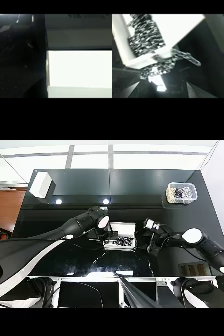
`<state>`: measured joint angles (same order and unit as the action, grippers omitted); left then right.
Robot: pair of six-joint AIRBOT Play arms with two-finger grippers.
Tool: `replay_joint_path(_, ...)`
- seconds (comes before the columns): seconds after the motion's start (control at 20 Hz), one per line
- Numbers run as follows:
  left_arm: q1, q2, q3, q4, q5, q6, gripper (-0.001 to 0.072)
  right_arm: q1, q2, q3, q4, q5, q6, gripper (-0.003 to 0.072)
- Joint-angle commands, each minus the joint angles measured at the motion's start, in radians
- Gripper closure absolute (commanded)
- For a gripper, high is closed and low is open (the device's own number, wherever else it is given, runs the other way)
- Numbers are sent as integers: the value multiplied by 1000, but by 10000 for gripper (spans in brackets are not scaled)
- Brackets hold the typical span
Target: Fold the box and place the chain.
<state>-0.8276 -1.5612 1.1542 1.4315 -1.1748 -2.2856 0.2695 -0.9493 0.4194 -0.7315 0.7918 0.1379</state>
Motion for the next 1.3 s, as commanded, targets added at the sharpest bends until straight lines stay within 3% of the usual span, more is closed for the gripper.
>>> replay_joint_path(0.0, 0, 0, 0, 0, -2, 0, 681, 71, -47, -10, -1, -40, -144, -34)
replay_joint_path(0.4, 0, 0, 0, 0, -5, 0, 681, 107, -119, -10, 11, -106, -241, -34)
replay_joint_path(0.6, 0, 0, 0, 0, -4, 0, 681, 109, -137, -10, 98, -161, -304, -34)
replay_joint_path(1.25, 0, 0, 0, 0, 3, 0, 681, 109, -137, -10, 130, -190, -265, -34)
